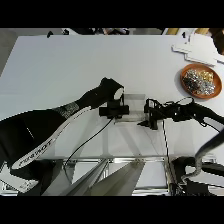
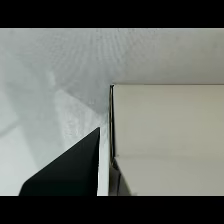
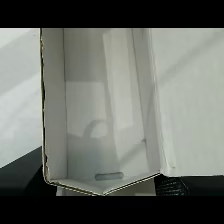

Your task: Fold the box and place the chain.

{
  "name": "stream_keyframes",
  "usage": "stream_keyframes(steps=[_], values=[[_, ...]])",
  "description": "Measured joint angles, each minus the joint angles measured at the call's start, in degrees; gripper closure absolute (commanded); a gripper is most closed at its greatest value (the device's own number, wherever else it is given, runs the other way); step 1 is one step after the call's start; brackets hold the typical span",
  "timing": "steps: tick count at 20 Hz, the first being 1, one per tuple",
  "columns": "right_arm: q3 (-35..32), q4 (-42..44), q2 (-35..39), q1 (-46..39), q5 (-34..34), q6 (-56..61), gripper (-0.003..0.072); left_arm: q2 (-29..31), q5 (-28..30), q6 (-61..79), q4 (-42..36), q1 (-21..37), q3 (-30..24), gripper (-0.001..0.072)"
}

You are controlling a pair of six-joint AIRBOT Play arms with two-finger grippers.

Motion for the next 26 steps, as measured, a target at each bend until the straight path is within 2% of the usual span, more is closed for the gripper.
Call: stream_keyframes(steps=[4,5,6,9,11,14,20,23,25,26], values=[[0.0,0.0,0.0,0.02,0.0,0.0,0.0369,-0.57,0.22,-0.04,0.13,-0.92,-0.11,0.0584],[-0.02,-0.02,0.0,0.02,0.0,0.0,0.0369,-0.66,0.17,-0.04,0.15,-1.07,-0.11,0.0673],[-0.02,0.0,0.0,0.02,0.02,-0.02,0.0369,-0.68,-0.11,-0.04,0.33,-1.16,-0.11,0.0706],[0.0,-0.02,0.0,0.02,0.02,-0.09,0.0369,-0.72,-0.31,0.0,0.35,-1.38,-0.11,0.0706],[-0.02,-0.02,0.0,0.02,0.02,-0.09,0.0369,-0.74,-0.48,-0.02,0.33,-1.4,-0.11,0.0692],[0.0,-0.02,0.0,0.02,0.02,-0.02,0.0369,-0.76,-0.72,0.0,0.35,-1.4,-0.13,0.0542],[-0.02,0.0,0.0,0.02,0.02,0.02,0.0369,0.46,-0.94,0.48,1.01,-1.09,-0.13,0.054],[-0.02,0.0,0.0,0.02,0.02,0.02,0.0369,0.85,-0.87,0.68,1.11,-1.05,-0.15,0.0582],[-0.02,0.0,0.0,0.02,0.02,0.07,0.0369,0.94,-0.63,0.68,1.05,-1.03,-0.15,0.0707],[-0.02,0.0,0.0,0.02,0.04,0.04,0.0369,0.98,-0.57,0.87,0.98,-1.05,-0.13,0.0707]])
